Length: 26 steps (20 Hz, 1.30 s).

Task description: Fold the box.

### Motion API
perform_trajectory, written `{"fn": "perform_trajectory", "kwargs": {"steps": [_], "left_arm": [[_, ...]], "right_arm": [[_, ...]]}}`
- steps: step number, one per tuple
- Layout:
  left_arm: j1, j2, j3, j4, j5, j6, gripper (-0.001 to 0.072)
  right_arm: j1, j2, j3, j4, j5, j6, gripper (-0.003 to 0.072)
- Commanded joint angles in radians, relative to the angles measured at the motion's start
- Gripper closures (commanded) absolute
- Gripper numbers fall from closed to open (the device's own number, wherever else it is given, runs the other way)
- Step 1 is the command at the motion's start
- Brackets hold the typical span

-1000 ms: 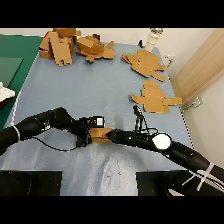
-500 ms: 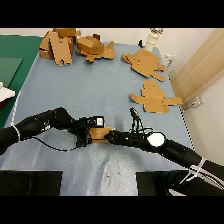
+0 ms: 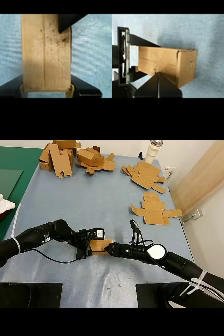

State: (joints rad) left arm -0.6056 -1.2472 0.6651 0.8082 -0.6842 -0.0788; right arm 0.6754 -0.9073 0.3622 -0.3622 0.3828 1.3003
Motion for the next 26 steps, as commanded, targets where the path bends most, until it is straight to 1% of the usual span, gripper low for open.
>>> {"fn": "perform_trajectory", "kwargs": {"steps": [1,3,5,12,17,26], "left_arm": [[0.001,0.000,0.000,0.000,0.000,0.000,0.0278],[0.001,0.000,0.000,0.000,0.000,0.000,0.0279],[0.001,0.000,0.000,0.000,0.000,0.000,0.0278],[0.000,-0.001,0.000,0.000,0.001,0.000,0.0278],[0.001,-0.001,0.000,0.000,0.001,0.000,0.0278],[0.001,-0.001,0.000,0.000,0.000,0.000,0.0278]], "right_arm": [[0.000,0.059,0.000,0.014,-0.046,0.000,0.0686],[-0.001,0.105,0.000,0.019,-0.065,0.001,0.0686],[0.000,0.119,0.000,0.027,-0.063,0.002,0.0686],[0.029,0.055,0.000,0.056,-0.052,0.008,0.0686],[0.069,-0.003,0.000,0.065,-0.068,0.008,0.0686],[0.075,-0.027,0.000,0.062,-0.076,0.008,0.0686]]}}
